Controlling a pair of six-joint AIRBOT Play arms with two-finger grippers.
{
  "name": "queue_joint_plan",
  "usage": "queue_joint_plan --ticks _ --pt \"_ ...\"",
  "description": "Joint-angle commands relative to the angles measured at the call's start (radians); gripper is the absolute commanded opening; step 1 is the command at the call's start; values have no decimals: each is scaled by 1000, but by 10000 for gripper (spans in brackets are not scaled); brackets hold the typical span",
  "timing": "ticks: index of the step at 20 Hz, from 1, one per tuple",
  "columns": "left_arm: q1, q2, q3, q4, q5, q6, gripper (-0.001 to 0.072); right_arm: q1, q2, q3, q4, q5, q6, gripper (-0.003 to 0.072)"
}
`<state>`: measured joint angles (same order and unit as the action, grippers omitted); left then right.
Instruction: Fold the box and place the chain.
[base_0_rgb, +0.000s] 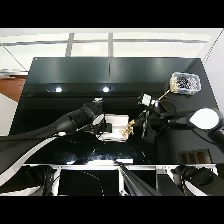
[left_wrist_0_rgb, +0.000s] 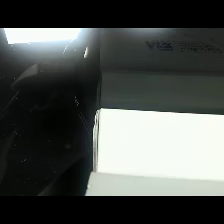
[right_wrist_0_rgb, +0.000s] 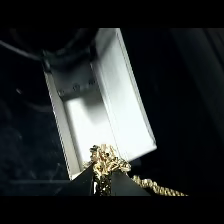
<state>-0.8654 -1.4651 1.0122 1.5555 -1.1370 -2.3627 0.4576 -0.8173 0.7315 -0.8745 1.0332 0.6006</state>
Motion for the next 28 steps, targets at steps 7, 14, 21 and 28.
queue_joint_plan --ticks 7,14,21,28 --pt "0 -1 0 0 2 -2 33 70 -197 51 113 2 66 82" --pt "0 -1 0 0 3 -2 33 -197 -143 54 -194 105 234 592" --pt "0 -1 0 -3 2 -2 32 -554 -267 -37 -250 -408 713 705" --pt "0 -1 0 -5 3 -2 32 -532 -575 152 -243 -543 1082 704"
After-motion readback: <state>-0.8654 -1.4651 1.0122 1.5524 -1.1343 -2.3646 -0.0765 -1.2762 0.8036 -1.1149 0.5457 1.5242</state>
